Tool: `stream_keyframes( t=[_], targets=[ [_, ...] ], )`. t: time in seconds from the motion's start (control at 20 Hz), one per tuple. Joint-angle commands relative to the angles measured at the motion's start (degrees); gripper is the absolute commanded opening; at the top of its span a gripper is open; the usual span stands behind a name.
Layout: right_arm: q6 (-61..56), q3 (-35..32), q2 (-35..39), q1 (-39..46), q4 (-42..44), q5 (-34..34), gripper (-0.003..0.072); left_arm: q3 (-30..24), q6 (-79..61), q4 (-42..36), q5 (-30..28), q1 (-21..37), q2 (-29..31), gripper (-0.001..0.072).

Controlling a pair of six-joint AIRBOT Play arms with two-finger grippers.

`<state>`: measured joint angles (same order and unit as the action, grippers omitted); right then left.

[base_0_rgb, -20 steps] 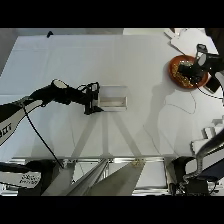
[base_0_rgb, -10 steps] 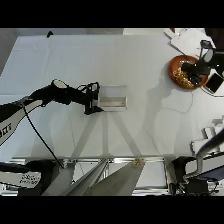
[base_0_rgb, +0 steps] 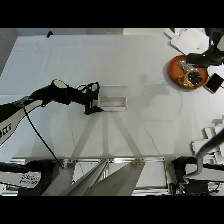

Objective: Fold the box and place the chain.

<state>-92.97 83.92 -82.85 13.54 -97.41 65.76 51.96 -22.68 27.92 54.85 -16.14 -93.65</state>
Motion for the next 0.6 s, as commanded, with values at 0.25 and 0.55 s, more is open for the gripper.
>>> stream_keyframes(
  t=[0.25, 0.55],
  targets=[
    [-4.5, 0.0, 5.7, -22.1, 0.0, 12.7, 0.0010, 0.0, 0.0, 0.0, 0.0, 0.0, 0.0, 0.0380],
    [-4.8, 0.0, 5.7, -36.0, 0.5, 11.3, 0.0010, 0.0, 0.0, 0.0, 0.0, 0.0, 0.0, 0.0380]
  ],
)
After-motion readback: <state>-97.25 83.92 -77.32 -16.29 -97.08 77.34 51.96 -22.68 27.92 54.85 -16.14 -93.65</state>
